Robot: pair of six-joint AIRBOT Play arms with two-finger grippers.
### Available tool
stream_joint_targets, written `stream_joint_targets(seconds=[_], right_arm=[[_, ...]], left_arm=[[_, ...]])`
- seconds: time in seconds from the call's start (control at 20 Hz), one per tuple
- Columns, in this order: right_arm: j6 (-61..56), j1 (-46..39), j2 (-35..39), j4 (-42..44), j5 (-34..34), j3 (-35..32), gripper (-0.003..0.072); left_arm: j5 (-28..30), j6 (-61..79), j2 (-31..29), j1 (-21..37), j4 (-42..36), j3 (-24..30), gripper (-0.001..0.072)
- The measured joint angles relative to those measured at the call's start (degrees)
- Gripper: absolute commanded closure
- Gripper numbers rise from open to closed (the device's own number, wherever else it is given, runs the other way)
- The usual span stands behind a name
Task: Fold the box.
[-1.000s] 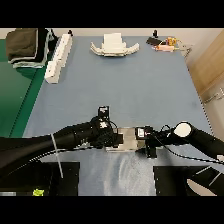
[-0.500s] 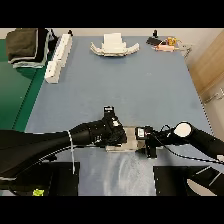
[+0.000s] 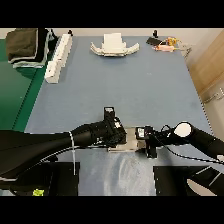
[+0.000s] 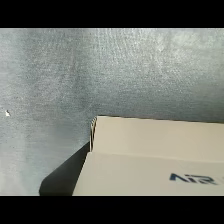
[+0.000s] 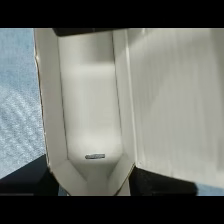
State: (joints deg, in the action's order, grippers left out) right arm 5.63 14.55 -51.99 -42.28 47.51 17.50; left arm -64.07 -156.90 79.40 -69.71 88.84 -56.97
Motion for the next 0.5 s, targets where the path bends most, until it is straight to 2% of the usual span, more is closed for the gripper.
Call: stream_joint_targets(seconds=[0.1, 0.15, 0.2, 0.25, 0.5], right_arm=[[0.02, 0.00, 0.00, 0.00, 0.00, 0.00, 0.0175], [0.02, 0.00, 0.00, 0.02, 0.00, 0.00, 0.0175], [0.04, 0.00, 0.00, 0.00, 0.00, 0.00, 0.0175], [0.11, 0.02, 0.00, 0.00, 0.00, 0.00, 0.0175], [0.17, 0.04, 0.00, 0.15, -0.04, 0.00, 0.0175]], left_arm=[[0.04, -0.26, 0.02, -0.15, 0.04, 0.00, 0.0693], [0.07, -0.35, 0.02, -0.20, 0.02, 0.00, 0.0649], [0.24, -0.42, 0.00, -0.24, 0.02, -0.02, 0.0406], [1.22, -0.46, 0.00, -0.28, -0.22, -0.07, 0.0238], [-0.15, -0.59, -1.29, -0.35, -0.24, -0.17, 0.0230]])
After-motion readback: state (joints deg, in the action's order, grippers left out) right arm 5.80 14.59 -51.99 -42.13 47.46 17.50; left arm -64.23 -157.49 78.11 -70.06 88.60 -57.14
